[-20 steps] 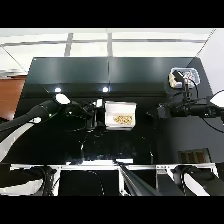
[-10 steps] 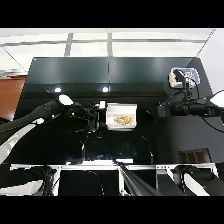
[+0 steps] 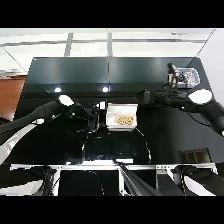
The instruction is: Fold the box and place the chain.
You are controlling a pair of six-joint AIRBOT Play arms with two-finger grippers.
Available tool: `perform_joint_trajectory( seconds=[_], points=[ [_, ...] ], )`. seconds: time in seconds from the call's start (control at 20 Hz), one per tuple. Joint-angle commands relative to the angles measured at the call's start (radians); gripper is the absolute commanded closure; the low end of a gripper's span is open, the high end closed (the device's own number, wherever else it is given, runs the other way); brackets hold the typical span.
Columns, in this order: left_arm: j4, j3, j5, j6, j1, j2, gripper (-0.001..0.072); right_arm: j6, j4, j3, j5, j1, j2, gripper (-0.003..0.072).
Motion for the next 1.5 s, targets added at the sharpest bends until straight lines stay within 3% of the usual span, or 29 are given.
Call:
perform_joint_trajectory(
  seconds=[0.0,0.3,0.6,0.8,1.05,1.1,1.15,1.25,1.45],
  points=[
    [0.0,0.001,0.0,0.0,-0.001,-0.001,0.036,-0.096,-0.023,0.003,0.017,0.065,-0.061,0.0002],
    [0.0,0.001,0.0,0.0,-0.001,-0.001,0.036,-0.648,-0.176,0.053,0.307,0.068,-0.06,0.0002],
    [0.001,0.001,0.0,0.0,-0.001,-0.001,0.036,-0.722,-0.185,0.061,0.315,0.11,-0.06,0.0002],
    [0.001,0.001,0.0,0.0,-0.001,-0.001,0.036,-0.722,-0.326,0.061,0.262,0.183,-0.06,0.0002],
    [0.001,0.001,0.0,0.0,-0.001,-0.001,0.036,-0.722,-0.34,0.061,0.201,0.206,-0.06,0.0003],
    [0.0,0.001,0.0,0.0,-0.001,-0.001,0.036,-0.722,-0.34,0.061,0.202,0.206,-0.06,0.0046],
    [0.001,0.001,0.0,0.0,-0.001,-0.001,0.036,-0.721,-0.34,0.061,0.207,0.206,-0.06,0.0217],
    [0.001,0.001,0.0,0.0,-0.001,-0.001,0.036,-0.721,-0.34,0.061,0.207,0.206,-0.06,0.0382],
    [0.0,0.001,0.0,0.0,-0.001,-0.001,0.036,-0.721,-0.34,0.061,0.207,0.206,-0.06,0.0384]
  ],
)
